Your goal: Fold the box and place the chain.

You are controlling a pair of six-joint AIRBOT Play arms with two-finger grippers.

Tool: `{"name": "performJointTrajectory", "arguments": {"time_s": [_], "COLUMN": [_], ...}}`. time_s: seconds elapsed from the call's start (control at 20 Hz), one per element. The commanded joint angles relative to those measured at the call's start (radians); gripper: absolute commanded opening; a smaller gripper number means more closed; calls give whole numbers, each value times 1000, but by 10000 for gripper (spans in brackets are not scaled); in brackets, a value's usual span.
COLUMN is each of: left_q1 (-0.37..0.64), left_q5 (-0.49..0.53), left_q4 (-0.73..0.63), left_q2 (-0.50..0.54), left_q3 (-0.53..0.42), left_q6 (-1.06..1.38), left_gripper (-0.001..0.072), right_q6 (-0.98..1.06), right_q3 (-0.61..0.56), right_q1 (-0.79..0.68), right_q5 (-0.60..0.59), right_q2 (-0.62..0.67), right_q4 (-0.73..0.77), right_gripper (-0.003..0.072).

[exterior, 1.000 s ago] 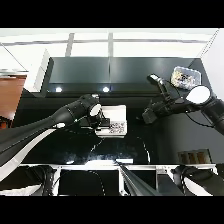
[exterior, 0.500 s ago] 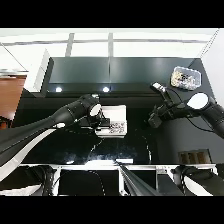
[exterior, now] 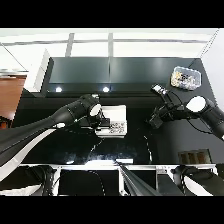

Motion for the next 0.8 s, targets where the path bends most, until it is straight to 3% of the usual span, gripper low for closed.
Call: {"name": "performJointTrajectory", "arguments": {"time_s": [0.0, 0.4, 0.75], "left_q1": [-1, -1, -1], "left_q5": [-5, -8, -8], "left_q4": [0, 0, 0], "left_q2": [0, 0, 0], "left_q3": [1, 1, 1], "left_q6": [0, 0, 0], "left_gripper": [33, 33, 33], "right_q6": [-2, -9, -207], "right_q3": [-2, -2, -8], "right_q1": [0, 1, 1], "right_q5": [-21, -42, -72], "right_q2": [0, 0, -28], "right_q4": [-3, -3, 23], "right_gripper": [274, 274, 274]}}
